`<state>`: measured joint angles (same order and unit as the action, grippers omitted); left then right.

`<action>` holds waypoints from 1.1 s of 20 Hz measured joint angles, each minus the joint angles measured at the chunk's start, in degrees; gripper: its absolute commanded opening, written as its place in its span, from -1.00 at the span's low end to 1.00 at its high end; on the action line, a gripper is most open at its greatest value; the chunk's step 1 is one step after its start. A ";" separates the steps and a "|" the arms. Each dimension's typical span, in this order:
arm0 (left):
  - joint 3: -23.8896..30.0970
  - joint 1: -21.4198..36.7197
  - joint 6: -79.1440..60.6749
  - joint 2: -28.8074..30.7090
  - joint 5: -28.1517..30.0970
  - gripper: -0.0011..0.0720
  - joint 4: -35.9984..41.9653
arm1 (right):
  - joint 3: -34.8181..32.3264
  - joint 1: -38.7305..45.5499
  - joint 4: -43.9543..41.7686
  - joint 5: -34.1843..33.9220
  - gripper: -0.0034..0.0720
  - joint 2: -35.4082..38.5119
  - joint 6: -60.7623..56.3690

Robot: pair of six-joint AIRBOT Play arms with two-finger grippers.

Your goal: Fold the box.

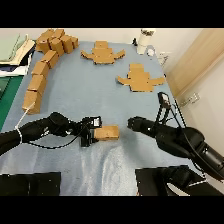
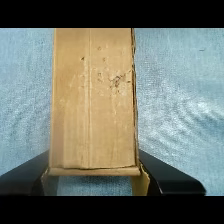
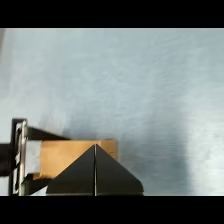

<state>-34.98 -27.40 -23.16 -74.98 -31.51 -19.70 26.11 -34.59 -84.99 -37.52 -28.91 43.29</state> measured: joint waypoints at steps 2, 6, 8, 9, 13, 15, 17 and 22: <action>0.00 0.00 0.00 0.00 0.00 0.47 -0.02 | 1.70 2.27 0.83 -1.75 -0.90 -2.12 -0.02; 0.00 0.00 0.00 0.00 0.00 0.47 0.00 | 3.10 4.13 0.59 -3.34 -0.90 -6.03 0.39; 0.02 0.00 0.00 0.00 0.00 0.47 -0.02 | 3.37 4.55 0.42 -3.67 -0.90 -8.28 0.52; 0.02 0.00 0.00 0.00 0.00 0.47 0.00 | 3.43 4.66 0.44 -3.63 -0.90 -9.57 0.59; 0.00 0.00 0.28 0.00 -0.02 0.46 0.09 | 3.61 5.05 0.96 -2.45 -0.90 -14.93 0.63; 0.00 -0.04 2.25 0.13 -0.09 0.47 0.09 | 3.61 5.75 1.42 -1.44 -0.90 -17.33 0.66; 0.00 -0.04 6.08 0.59 0.44 0.47 0.22 | 3.61 6.84 1.51 -0.46 -0.90 -19.08 0.66; -0.04 -0.04 15.41 3.39 6.29 0.47 0.07 | 3.61 8.98 1.49 0.66 -0.90 -20.79 0.66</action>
<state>-35.03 -27.44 -7.75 -71.59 -25.21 -19.64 29.71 -25.61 -83.50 -36.86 -49.69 43.94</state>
